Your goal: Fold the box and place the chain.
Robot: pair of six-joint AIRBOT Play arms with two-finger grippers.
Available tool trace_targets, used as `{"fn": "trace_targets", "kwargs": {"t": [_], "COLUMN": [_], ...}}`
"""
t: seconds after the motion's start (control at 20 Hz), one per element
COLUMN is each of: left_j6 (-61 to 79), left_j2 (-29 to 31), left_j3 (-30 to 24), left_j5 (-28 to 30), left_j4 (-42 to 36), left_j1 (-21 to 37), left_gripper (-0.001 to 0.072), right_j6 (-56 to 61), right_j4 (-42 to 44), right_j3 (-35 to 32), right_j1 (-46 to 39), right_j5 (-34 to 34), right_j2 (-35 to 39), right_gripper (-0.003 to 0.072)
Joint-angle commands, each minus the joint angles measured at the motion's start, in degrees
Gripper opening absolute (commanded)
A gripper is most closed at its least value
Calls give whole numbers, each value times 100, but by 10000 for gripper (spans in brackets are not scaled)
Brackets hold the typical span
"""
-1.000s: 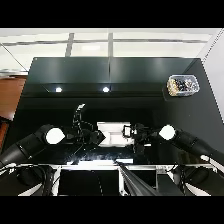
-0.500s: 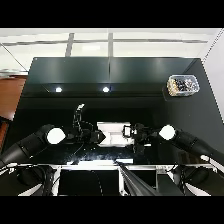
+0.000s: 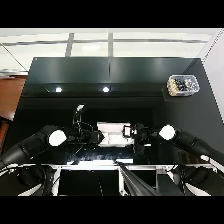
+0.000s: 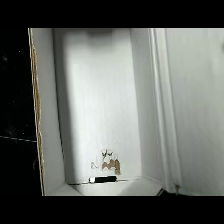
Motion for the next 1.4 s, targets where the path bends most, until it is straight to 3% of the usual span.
{"fn": "trace_targets", "kwargs": {"t": [0.0,0.3,0.65,0.9,0.95,1.2,1.35], "left_j6": [-323,-592,-2723,-2983,-2983,-3001,-3311], "left_j2": [-2,-225,-734,-1274,-1412,-1657,-1657], "left_j3": [4,304,1045,1582,1705,2061,2063], "left_j5": [98,-72,-1156,-1580,-1700,-2017,-2223], "left_j4": [343,474,2505,2907,2905,2885,2863], "left_j1": [-52,-52,-857,-1244,-1257,-1257,-1259], "left_gripper": [499,499,498,495,486,275,275], "right_j6": [0,0,2,2,2,2,2], "right_j4": [2,2,2,0,0,0,0], "right_j3": [2,2,2,2,2,2,2], "right_j1": [2,2,2,2,2,2,2], "right_j5": [0,0,2,0,0,2,2], "right_j2": [2,2,2,2,2,2,2], "right_gripper": [358,358,359,358,358,358,358]}}
